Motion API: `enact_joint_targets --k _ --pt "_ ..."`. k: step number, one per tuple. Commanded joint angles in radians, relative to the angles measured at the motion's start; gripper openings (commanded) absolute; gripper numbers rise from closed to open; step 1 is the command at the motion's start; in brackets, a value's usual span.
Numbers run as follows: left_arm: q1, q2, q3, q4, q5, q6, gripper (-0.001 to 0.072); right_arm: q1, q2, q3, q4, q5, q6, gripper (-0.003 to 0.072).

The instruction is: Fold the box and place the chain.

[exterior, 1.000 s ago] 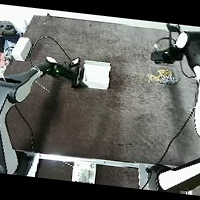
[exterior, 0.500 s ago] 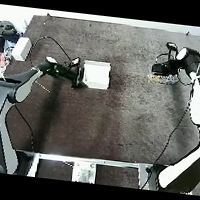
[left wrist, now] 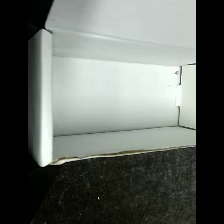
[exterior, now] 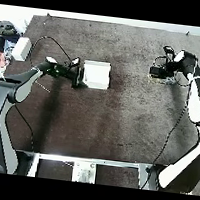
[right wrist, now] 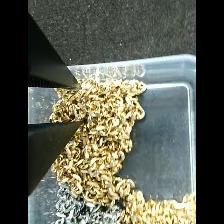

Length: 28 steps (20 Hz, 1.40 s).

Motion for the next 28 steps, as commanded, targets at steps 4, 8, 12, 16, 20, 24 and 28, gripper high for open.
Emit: enact_joint_targets --k 4,8,12,16,20,24,28 --pt "0.0 0.0 0.0 0.0 0.0 0.0 0.0404 0.001 -0.035 0.0 0.03 -0.001 -0.018 0.0033" --pt "0.0 0.0 0.0 0.0 0.0 0.0 0.0404 0.001 -0.001 0.0 0.03 -0.016 -0.018 0.0028" --pt "0.0 0.0 0.001 0.0 0.0 0.0 0.0404 0.001 0.084 0.0 0.026 -0.018 -0.018 0.0014" --pt "0.0 0.0 0.0 0.0 0.0 0.0 0.0404 0.0 0.12 0.0 -0.016 -0.018 0.032 0.0195" --pt "0.0 0.0 0.0 0.0 0.0 0.0 0.0404 0.0 0.076 0.0 -0.064 0.002 0.033 0.0192" --pt "0.0 0.0 0.0 0.0 0.0 0.0 0.0404 0.001 0.025 0.0 -0.066 0.002 0.032 0.0239" --pt "0.0 0.0 0.001 0.0 0.0 0.0 0.0404 0.0 0.012 0.0 -0.064 -0.018 0.032 0.0221"
